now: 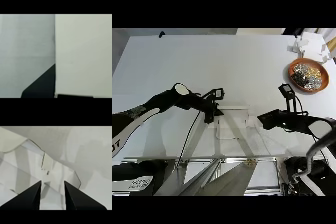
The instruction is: Fold the box and place the chain.
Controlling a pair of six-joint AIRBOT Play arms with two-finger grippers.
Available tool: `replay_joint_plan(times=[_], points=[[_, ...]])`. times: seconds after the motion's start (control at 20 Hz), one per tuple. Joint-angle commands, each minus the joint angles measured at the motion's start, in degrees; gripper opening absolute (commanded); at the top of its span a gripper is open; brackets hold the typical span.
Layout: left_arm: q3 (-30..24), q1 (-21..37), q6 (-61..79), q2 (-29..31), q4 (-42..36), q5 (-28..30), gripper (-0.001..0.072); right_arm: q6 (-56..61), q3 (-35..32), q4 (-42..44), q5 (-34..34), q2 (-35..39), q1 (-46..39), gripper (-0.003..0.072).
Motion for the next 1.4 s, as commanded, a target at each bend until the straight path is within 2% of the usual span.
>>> replay_joint_plan(times=[0.0, 0.25, 0.9, 1.0, 1.1, 1.25, 1.35], points=[[0.02, -2.08, 3.3, -0.87, -0.63, 2.19, 0.0004, 5.11, 0.68, -9.49, 5.73, 7.26, -0.28, 0.032], [0.02, -2.08, 7.45, -2.29, -7.54, 2.16, 0.0004, 6.1, 0.66, -13.68, 11.02, 9.29, -0.28, 0.0318], [0.04, -2.08, 7.43, -3.41, -7.19, 1.95, 0.0005, 6.08, 0.66, -13.7, 10.93, 9.29, -0.28, 0.0317], [0.02, -2.08, 7.37, -3.41, -7.21, 1.79, 0.0013, 6.08, 0.66, -13.7, 10.95, 9.29, -0.28, 0.0317], [0.02, -2.08, 7.32, -3.39, -7.23, 1.73, 0.0053, 6.08, 0.66, -13.68, 10.99, 9.29, -0.28, 0.0317], [0.02, -2.08, 6.8, -3.39, -7.26, 1.68, 0.0048, 6.08, 0.66, -13.68, 10.93, 9.29, -0.28, 0.0317], [0.02, -2.08, 6.82, -3.39, -7.23, 1.73, 0.0007, 6.08, 0.66, -13.68, 10.93, 9.29, -0.28, 0.0317]])
